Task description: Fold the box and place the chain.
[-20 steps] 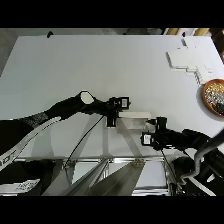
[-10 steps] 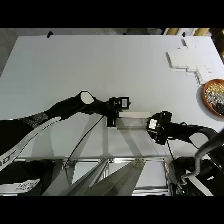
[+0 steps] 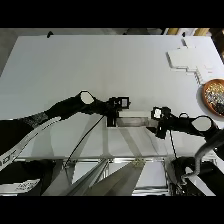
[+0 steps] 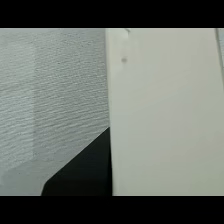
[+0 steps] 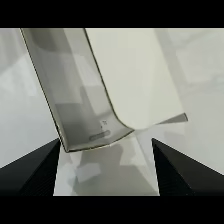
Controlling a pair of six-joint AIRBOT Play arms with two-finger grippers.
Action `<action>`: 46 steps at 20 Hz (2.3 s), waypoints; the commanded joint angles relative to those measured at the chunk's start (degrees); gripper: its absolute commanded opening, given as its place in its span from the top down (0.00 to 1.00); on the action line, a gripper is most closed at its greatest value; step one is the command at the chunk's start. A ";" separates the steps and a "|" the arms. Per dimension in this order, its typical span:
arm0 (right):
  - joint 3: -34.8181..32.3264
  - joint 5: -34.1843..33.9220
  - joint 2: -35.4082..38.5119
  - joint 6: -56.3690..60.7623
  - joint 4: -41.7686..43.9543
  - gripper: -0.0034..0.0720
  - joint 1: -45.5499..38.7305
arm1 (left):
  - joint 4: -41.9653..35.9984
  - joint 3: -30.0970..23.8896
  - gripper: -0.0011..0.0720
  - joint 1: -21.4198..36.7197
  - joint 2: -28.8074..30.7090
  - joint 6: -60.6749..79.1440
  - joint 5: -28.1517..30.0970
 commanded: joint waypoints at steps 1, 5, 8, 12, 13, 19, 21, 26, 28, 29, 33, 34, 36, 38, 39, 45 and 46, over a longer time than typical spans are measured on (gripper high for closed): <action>0.59 1.27 -3.50 -10.93 2.03 0.15 -1.92 | 0.02 -0.02 0.97 -0.02 0.04 0.04 -0.09; 1.55 1.64 -7.74 -14.73 7.61 0.15 -1.92 | 0.04 -0.02 0.97 -0.02 0.04 0.04 -0.11; 3.72 2.78 -11.98 -14.71 7.82 0.15 -1.92 | 0.04 -0.02 0.97 -0.02 0.04 0.04 -0.11; 6.40 5.66 -16.94 -14.73 7.82 0.15 -1.92 | 0.02 -0.02 0.97 -0.02 0.04 0.04 -0.09; 6.40 5.99 -17.38 -14.71 7.74 0.15 -1.92 | 0.02 -0.02 0.97 -0.02 0.04 0.04 -0.09; 6.34 6.12 -17.79 -14.71 7.21 0.15 -1.92 | 0.02 -0.02 0.97 -0.02 0.04 0.04 -0.09; 6.32 6.14 -17.79 -14.69 7.19 0.15 -1.92 | 0.02 -0.02 0.97 -0.02 0.04 0.04 -0.09; 6.29 6.08 -20.63 -14.73 7.43 0.16 -1.90 | 0.02 -0.02 0.97 -0.02 0.04 0.04 -0.09; 6.29 6.01 -21.49 -14.84 7.43 0.16 -1.90 | 0.02 -0.02 0.97 -0.02 0.04 0.04 -0.09; 6.29 6.01 -21.49 -15.63 7.45 0.19 -1.90 | 0.02 -0.02 0.97 -0.02 0.04 0.04 -0.09; 6.29 6.36 -21.49 -17.75 9.01 0.24 -1.90 | 0.02 -0.02 0.97 -0.02 0.04 0.04 -0.09; 6.29 6.80 -21.49 -17.77 9.38 0.24 -1.77 | 0.02 -0.02 0.97 -0.02 0.04 0.04 -0.09; 6.29 6.67 -21.49 -17.77 9.11 0.24 -0.87 | 0.02 -0.02 0.97 -0.02 0.04 0.04 -0.09; 6.29 6.38 -21.53 -17.75 9.14 0.24 -0.55 | 0.02 -0.02 0.97 -0.02 0.04 0.04 -0.09; 6.29 6.32 -21.55 -17.73 9.11 0.24 -0.55 | 0.02 -0.02 0.97 -0.02 0.04 0.04 -0.09; 6.29 6.23 -21.55 -17.66 9.09 0.38 -0.55 | 0.02 -0.02 0.97 -0.02 0.04 0.04 -0.09; 6.29 6.25 -21.55 -17.66 9.09 0.39 -0.55 | 0.04 -0.02 0.97 -0.02 0.04 0.04 -0.09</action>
